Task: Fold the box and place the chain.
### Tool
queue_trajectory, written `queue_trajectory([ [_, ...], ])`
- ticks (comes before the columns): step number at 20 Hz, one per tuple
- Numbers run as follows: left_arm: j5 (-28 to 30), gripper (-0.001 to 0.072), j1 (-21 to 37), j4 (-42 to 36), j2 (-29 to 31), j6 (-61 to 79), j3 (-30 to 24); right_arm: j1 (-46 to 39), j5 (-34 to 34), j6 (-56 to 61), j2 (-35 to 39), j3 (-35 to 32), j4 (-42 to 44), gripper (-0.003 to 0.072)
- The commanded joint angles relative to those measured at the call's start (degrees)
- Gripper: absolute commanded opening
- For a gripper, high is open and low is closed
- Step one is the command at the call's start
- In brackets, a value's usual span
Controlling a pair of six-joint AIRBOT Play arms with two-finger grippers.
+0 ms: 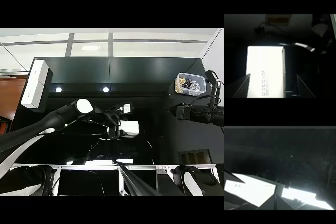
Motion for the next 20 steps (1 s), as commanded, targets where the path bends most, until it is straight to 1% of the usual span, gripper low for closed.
queue_trajectory([
  [1, 0.37, 0.0711, -1.05, 0.85, -3.56, -3.21, 2.36, -0.15, -0.28, 0.09, 0.07, -0.04, -0.11, 0.0014],
  [3, 0.39, 0.0711, -1.05, 2.45, -4.09, -4.66, 2.36, -0.15, -0.28, 0.07, 0.07, -0.04, -0.11, 0.0014],
  [10, 0.52, 0.0711, -0.90, 2.45, -4.04, -5.05, 3.26, -0.15, -0.31, 0.07, 0.07, -0.04, -0.26, 0.0014],
  [13, -1.49, 0.0711, 0.42, 2.89, -3.54, -7.28, 5.03, -0.15, -0.26, 0.07, 0.07, -0.04, -0.26, 0.0013],
  [17, -3.32, 0.0711, 2.58, 7.21, -3.54, -10.99, 5.29, -0.15, -0.28, 0.07, 0.09, -0.04, -0.26, 0.0014],
  [20, -7.58, 0.0711, 2.75, 9.55, -3.65, -11.98, 5.29, -0.15, -0.28, 0.07, 0.09, -0.04, -0.26, 0.0013],
])
